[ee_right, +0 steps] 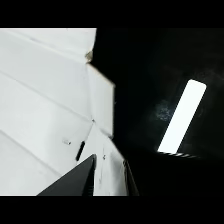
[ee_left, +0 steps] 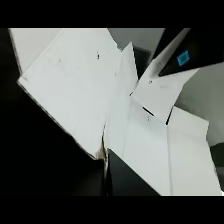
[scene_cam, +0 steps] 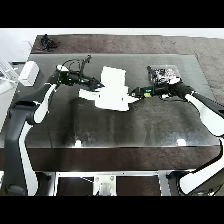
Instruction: Fold the box and place the chain.
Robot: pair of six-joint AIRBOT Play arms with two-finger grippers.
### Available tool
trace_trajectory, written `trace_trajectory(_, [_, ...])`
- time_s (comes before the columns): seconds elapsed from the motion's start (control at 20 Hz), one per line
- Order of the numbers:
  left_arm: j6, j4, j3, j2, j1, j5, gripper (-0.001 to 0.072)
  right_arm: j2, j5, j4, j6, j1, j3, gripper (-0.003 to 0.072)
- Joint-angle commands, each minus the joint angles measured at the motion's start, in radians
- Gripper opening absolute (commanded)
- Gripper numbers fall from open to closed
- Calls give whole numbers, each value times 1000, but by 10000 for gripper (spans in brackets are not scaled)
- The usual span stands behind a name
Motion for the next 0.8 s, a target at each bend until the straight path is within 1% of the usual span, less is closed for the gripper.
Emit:
trace_trajectory(0.0, [234,-29,-14,0,2,-69,13,0,-1,6,-42,-35,2,310])
trace_trajectory(0.15, [379,-100,-61,3,5,-84,13,0,-1,60,-85,-99,2,308])
trace_trajectory(0.25, [423,-148,-74,3,17,-100,13,0,0,123,-116,-138,2,308])
trace_trajectory(0.45, [529,-237,-132,14,33,-98,13,0,0,198,-176,-159,2,307])
trace_trajectory(0.65, [708,-262,-286,86,31,0,13,0,-2,208,-199,-159,2,305])
trace_trajectory(0.75, [785,-286,-329,90,31,7,13,0,-2,208,-200,-159,2,305])
